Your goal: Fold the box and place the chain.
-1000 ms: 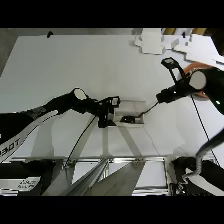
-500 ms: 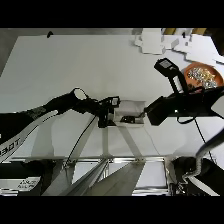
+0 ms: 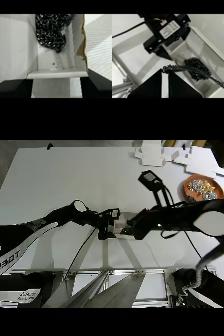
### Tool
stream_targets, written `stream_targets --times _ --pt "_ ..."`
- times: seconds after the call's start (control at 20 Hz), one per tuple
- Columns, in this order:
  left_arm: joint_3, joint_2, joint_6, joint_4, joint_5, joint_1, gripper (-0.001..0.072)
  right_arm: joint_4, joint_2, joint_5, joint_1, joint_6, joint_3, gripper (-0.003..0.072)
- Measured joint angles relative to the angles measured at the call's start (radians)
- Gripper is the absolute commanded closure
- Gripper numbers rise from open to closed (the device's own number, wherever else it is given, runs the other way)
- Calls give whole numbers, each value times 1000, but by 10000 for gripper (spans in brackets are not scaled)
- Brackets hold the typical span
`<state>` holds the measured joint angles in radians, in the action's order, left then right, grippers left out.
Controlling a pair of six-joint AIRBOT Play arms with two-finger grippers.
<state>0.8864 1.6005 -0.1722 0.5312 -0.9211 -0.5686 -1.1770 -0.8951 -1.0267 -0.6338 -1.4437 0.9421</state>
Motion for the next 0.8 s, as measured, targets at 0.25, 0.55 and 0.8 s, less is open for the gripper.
stream_targets --times 0.25,0.55,0.8 --pt "0 0 0 0 0 0 373 -114 -117 17 -8 -36 -1 421" --pt "0 0 0 0 0 0 373 -190 -158 -74 82 -34 88 429" --pt "0 0 0 0 0 0 373 -304 -190 -123 283 -26 143 507"
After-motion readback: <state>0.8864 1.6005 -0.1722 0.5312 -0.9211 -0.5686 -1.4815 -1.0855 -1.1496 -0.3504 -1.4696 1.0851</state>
